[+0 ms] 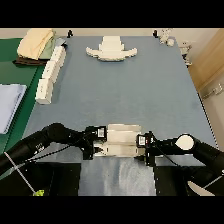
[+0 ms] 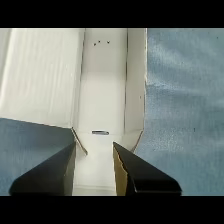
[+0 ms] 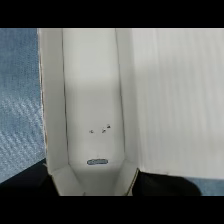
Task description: Fold the box.
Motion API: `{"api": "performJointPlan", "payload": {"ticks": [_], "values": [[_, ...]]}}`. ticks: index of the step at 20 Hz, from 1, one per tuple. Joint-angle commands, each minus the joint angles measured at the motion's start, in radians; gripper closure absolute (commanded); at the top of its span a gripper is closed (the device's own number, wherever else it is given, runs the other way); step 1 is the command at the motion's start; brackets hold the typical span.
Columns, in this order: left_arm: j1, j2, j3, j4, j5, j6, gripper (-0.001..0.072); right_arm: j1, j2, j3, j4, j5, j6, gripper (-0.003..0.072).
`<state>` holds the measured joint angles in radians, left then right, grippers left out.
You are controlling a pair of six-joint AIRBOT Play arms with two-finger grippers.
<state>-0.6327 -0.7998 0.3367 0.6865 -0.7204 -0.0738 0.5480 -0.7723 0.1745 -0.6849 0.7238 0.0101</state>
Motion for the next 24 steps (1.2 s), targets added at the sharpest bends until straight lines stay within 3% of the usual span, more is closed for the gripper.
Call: {"api": "performJointPlan", "payload": {"ticks": [1,3,4,5,13,16,17,18,19,20,21,24], "values": [[0.048,0.025,0.000,0.119,-0.006,-0.009,0.0336,0.000,0.001,0.001,0.000,0.000,0.000,0.0160],[0.077,0.052,0.000,0.152,-0.021,-0.039,0.0334,0.000,0.001,0.001,0.000,0.000,0.000,0.0161],[0.083,0.063,0.000,0.151,-0.042,-0.039,0.0266,0.000,0.001,0.001,0.000,0.000,0.000,0.0160],[0.082,0.072,0.000,0.142,-0.062,-0.043,0.0020,0.000,0.001,0.001,0.000,0.000,0.001,0.0160],[0.003,0.021,0.000,-0.017,-0.076,0.031,0.0024,0.000,0.001,0.001,0.000,0.000,0.000,0.0160],[-0.023,-0.024,0.000,-0.049,-0.069,0.061,0.0199,0.000,0.001,0.001,0.000,0.000,0.000,0.0161],[-0.029,-0.038,0.000,-0.067,-0.055,0.076,0.0310,0.000,0.001,0.001,0.000,0.000,0.000,0.0161],[-0.035,-0.049,0.000,-0.082,-0.036,0.095,0.0376,0.000,0.001,0.001,0.000,0.000,0.000,0.0161],[-0.040,-0.058,0.000,-0.094,-0.013,0.108,0.0377,0.000,0.000,0.001,0.000,0.000,0.000,0.0161],[-0.044,-0.062,0.000,-0.097,0.002,0.111,0.0429,0.000,0.001,0.001,0.000,0.000,0.000,0.0160],[-0.048,-0.063,0.000,-0.096,0.014,0.111,0.0545,0.000,0.001,0.001,0.000,0.000,0.000,0.0160],[-0.061,-0.063,0.000,-0.096,0.057,0.111,0.0545,0.000,0.001,0.001,0.000,0.000,0.000,0.0161]]}}
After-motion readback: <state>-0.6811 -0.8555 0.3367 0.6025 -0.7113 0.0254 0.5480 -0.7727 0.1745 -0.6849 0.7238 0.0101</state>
